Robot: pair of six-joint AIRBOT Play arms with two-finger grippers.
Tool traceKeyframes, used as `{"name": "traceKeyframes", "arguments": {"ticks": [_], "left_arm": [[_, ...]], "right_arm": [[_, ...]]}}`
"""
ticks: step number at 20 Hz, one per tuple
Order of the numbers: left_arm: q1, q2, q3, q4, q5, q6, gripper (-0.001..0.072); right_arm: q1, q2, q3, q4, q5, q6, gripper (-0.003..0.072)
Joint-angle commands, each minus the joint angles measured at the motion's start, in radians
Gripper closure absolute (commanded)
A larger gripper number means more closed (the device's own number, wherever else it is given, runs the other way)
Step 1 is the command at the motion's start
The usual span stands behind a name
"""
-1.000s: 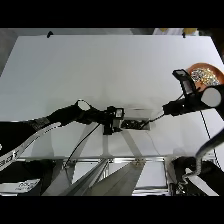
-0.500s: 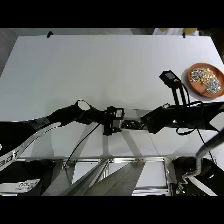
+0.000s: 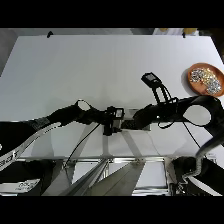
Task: Fold the box and place the chain.
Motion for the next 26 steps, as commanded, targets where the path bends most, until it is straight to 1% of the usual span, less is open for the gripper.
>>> {"name": "traceKeyframes", "arguments": {"ticks": [1, 2, 3, 5, 6, 8, 9, 10, 12, 13, 18, 26], "left_arm": [[0.0, 0.001, 0.001, 0.0, 0.0, 0.0, 0.0397], [0.0, 0.001, 0.001, 0.0, 0.0, 0.0, 0.0397], [0.0, 0.001, 0.001, 0.0, 0.0, 0.0, 0.0397], [0.0, 0.001, 0.001, 0.0, 0.0, 0.0, 0.0397], [0.0, 0.001, 0.001, 0.0, 0.0, 0.0, 0.0397], [0.0, 0.001, 0.001, 0.0, 0.0, 0.0, 0.0397], [0.0, 0.001, 0.001, 0.0, 0.0, 0.0, 0.0397], [0.0, 0.001, 0.001, 0.0, 0.0, 0.0, 0.0397], [0.0, 0.001, 0.001, 0.0, 0.0, 0.0, 0.0397], [0.0, 0.001, 0.001, 0.0, 0.0, 0.0, 0.0397], [0.0, 0.001, 0.001, 0.0, 0.0, 0.0, 0.0397], [0.0, 0.001, 0.001, 0.0, 0.0, 0.0, 0.0397]], "right_arm": [[-0.085, -0.016, 0.109, -0.086, 0.041, -0.026, 0.0468], [-0.136, -0.017, 0.144, -0.14, 0.045, -0.025, 0.0519], [-0.189, -0.017, 0.157, -0.191, 0.04, -0.023, 0.0538], [-0.31, -0.045, 0.155, -0.257, 0.063, -0.01, 0.0608], [-0.365, -0.076, 0.149, -0.263, 0.085, 0.011, 0.0608], [-0.434, -0.143, 0.114, -0.265, 0.082, 0.011, 0.0595], [-0.45, -0.178, 0.09, -0.274, 0.067, 0.011, 0.0536], [-0.454, -0.21, 0.069, -0.29, 0.053, 0.01, 0.0458], [-0.454, -0.273, 0.033, -0.312, 0.021, 0.005, 0.0416], [-0.454, -0.301, 0.02, -0.314, 0.007, 0.004, 0.0406], [-0.453, -0.413, -0.003, -0.314, -0.043, 0.003, 0.0407], [-0.454, -0.496, -0.003, -0.314, -0.086, 0.003, 0.0407]]}}
